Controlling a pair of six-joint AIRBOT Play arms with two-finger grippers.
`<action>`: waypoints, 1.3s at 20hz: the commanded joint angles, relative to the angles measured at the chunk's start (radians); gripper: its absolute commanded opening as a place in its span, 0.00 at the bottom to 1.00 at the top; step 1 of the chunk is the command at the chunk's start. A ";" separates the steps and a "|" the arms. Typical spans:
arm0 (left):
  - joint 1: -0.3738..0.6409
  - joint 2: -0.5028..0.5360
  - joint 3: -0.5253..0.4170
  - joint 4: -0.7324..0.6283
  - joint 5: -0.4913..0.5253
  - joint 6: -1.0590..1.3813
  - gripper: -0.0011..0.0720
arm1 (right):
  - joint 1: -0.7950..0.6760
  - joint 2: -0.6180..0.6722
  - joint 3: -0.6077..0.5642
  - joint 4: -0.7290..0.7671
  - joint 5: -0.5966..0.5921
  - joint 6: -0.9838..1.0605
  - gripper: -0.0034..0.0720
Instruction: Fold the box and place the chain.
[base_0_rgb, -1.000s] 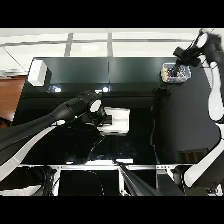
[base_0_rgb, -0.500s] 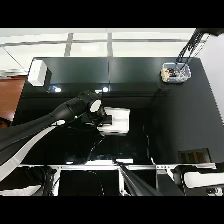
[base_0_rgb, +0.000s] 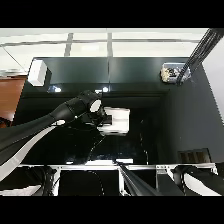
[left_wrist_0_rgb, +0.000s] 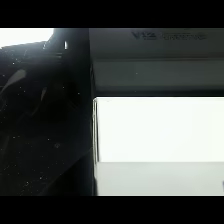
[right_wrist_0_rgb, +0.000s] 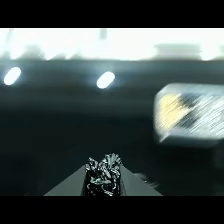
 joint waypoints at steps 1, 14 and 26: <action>0.001 0.000 0.001 0.000 0.000 0.000 0.05 | 0.066 0.163 -0.242 0.156 0.084 -0.019 0.06; 0.001 -0.001 0.001 0.000 0.008 0.000 0.05 | 0.469 0.108 -0.657 0.468 -0.437 0.007 0.06; 0.001 -0.001 0.001 0.000 0.008 0.000 0.05 | 0.472 0.076 -0.731 0.427 -0.432 0.015 0.06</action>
